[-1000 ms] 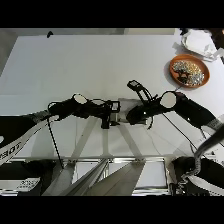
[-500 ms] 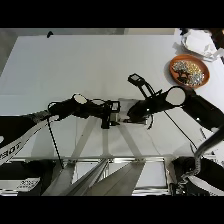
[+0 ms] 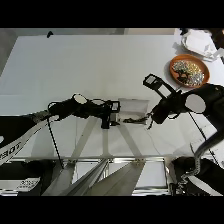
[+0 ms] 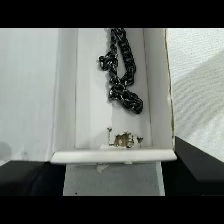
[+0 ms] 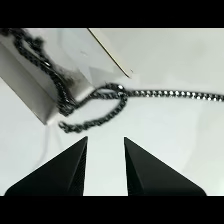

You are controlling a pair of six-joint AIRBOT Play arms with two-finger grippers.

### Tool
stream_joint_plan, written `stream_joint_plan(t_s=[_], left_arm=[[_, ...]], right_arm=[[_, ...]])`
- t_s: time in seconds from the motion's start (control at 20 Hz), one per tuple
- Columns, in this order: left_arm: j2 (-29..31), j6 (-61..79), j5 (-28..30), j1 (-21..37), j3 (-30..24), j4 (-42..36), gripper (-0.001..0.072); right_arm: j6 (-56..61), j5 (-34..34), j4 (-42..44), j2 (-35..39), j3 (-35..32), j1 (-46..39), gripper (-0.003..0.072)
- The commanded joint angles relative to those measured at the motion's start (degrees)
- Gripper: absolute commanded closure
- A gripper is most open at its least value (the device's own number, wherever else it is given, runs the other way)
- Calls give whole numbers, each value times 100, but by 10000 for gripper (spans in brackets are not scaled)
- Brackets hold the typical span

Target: Fold the box and place the chain.

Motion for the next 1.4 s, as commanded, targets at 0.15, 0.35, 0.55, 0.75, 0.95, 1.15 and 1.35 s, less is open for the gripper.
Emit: stream_joint_plan(t_s=[0.15,0.35,0.55,0.75,0.95,1.15,1.35], left_arm=[[0,2,0,2,4,0,643],[0,2,0,2,4,0,643],[0,2,0,2,4,0,643],[0,2,2,2,4,0,643],[0,2,2,2,4,0,643],[-2,2,0,2,4,0,643],[0,2,2,2,4,0,643]], right_arm=[[-260,-1069,120,-175,-750,-999,336],[-527,-1384,890,-984,-761,-1040,270],[-321,-1508,901,-1556,-761,-1040,272],[-321,-1615,1084,-1609,-761,-1040,279],[-317,-1923,1113,-1609,-761,-1040,288],[-168,-1895,1167,-1733,-761,-1040,292],[-166,-1696,1193,-2048,-761,-1040,351]])
